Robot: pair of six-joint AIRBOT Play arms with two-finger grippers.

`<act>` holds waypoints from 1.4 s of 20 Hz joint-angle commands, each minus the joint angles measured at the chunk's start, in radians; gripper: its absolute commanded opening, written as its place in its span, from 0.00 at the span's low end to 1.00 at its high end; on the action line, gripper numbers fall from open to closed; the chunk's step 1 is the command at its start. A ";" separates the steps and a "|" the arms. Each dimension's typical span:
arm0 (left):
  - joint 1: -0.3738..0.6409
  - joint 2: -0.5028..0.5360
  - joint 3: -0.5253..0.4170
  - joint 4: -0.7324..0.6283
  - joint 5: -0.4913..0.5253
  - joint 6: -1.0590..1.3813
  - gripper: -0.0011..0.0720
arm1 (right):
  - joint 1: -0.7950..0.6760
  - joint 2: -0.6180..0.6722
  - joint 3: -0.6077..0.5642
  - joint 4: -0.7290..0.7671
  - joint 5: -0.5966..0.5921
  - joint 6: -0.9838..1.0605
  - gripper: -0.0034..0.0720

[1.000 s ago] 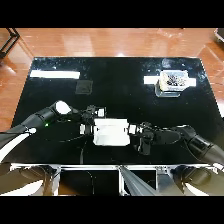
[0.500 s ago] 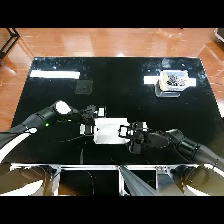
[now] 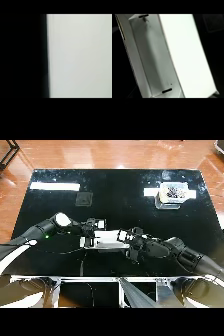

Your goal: Fold the box and place the chain.

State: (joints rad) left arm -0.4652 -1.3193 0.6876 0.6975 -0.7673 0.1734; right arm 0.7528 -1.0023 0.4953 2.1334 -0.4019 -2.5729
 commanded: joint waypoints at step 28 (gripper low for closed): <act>-0.007 -0.001 0.001 -0.002 0.004 -0.050 0.05 | -0.164 -0.160 0.126 0.220 -0.240 -0.414 0.97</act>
State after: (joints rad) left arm -0.4690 -1.3201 0.6876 0.6975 -0.7696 0.1322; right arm 0.6106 -1.1122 0.5858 2.3077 -0.5903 -2.9334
